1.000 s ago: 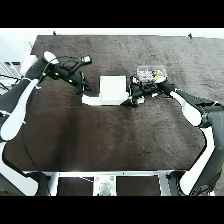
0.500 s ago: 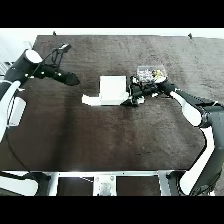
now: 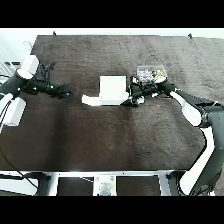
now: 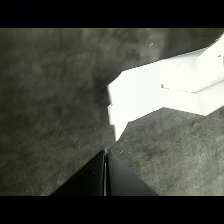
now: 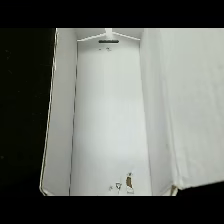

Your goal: Fold the box and place the chain.

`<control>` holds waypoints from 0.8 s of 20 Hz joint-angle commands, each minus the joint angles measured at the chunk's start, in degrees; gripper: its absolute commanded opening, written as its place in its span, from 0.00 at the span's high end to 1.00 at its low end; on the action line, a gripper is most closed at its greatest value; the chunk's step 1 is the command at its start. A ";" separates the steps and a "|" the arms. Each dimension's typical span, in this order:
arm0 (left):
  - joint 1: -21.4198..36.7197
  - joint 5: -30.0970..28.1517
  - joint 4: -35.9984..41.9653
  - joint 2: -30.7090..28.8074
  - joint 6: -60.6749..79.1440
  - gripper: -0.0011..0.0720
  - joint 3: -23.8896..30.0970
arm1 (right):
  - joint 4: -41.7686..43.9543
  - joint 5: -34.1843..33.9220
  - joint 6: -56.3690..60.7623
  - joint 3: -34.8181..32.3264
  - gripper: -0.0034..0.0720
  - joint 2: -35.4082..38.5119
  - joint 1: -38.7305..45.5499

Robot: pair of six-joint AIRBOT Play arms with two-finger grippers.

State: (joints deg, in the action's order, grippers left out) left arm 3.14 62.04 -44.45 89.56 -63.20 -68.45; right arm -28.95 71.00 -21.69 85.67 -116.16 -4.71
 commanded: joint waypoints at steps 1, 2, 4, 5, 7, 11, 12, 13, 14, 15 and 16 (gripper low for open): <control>0.76 -1.16 2.86 0.39 0.63 0.96 3.23 | 0.00 0.00 0.02 0.00 0.16 0.00 0.02; 0.76 -1.97 2.95 0.46 0.63 0.96 3.39 | 0.00 0.00 0.02 0.00 0.16 0.00 0.02; 0.76 -3.23 2.93 0.48 0.17 0.96 3.65 | 0.00 0.00 0.02 0.00 0.16 0.00 0.02; 0.76 -3.54 2.93 0.74 0.09 0.96 3.74 | 0.00 0.00 0.02 0.00 0.16 0.00 0.02; 0.76 -3.82 3.78 2.08 -1.03 0.95 3.76 | 0.00 0.00 0.00 0.00 0.16 0.00 0.02; 0.72 -4.13 7.74 5.05 -1.22 0.95 3.74 | 0.00 0.00 0.02 0.00 0.16 0.00 0.02; 0.28 -4.70 8.09 5.33 -1.22 0.95 3.74 | 0.00 0.00 0.02 0.00 0.16 0.00 0.02; -0.17 -5.46 8.44 5.66 -1.22 0.95 3.74 | 0.00 0.00 0.02 0.00 0.16 0.00 0.02; -0.74 -6.14 8.72 6.05 -1.25 0.95 3.74 | 0.00 0.00 0.02 0.00 0.16 0.00 0.02; -1.40 -6.62 8.98 6.47 -1.25 0.95 3.74 | 0.00 0.00 0.02 0.00 0.16 0.00 0.02; -1.95 -6.95 9.42 6.93 -1.27 0.95 3.74 | 0.00 0.00 0.02 0.00 0.16 0.00 0.02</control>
